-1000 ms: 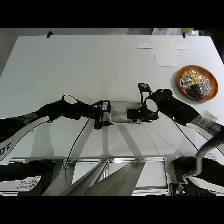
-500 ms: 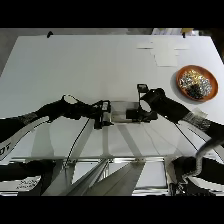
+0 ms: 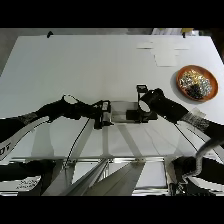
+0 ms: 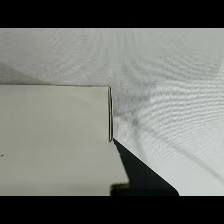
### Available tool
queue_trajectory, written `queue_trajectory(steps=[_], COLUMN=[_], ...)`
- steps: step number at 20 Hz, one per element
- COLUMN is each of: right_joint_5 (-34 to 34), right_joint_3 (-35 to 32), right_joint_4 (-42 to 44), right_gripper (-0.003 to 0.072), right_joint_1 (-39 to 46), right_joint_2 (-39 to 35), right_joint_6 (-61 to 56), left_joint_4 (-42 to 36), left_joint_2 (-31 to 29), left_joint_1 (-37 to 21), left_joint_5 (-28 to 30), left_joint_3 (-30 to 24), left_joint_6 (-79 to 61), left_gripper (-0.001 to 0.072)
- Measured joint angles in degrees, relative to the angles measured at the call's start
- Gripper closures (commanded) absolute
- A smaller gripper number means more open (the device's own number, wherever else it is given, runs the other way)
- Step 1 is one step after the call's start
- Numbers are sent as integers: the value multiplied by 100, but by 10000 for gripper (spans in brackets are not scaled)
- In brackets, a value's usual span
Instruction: Fold the box and place the chain.
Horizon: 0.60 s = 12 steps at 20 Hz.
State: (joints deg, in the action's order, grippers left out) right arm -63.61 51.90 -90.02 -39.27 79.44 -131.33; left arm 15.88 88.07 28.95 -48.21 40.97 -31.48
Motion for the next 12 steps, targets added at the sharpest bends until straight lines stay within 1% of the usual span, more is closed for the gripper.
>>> queue_trajectory(steps=[3, 5, 12], right_joint_5=[7, 24, 249], right_joint_3=[0, -2, -2], right_joint_4=[-24, -96, -138], right_gripper=[665, 498, 506], right_joint_1=[0, -2, -2], right_joint_2=[0, 0, 11], right_joint_6=[201, 431, 710], left_joint_4=[-4, -2, 0], left_joint_2=[0, 0, 0], left_joint_1=[0, 0, 0], left_joint_5=[0, 0, 0], left_joint_3=[0, 0, 0], left_joint_6=[17, 0, -2], left_gripper=[680, 680, 680])
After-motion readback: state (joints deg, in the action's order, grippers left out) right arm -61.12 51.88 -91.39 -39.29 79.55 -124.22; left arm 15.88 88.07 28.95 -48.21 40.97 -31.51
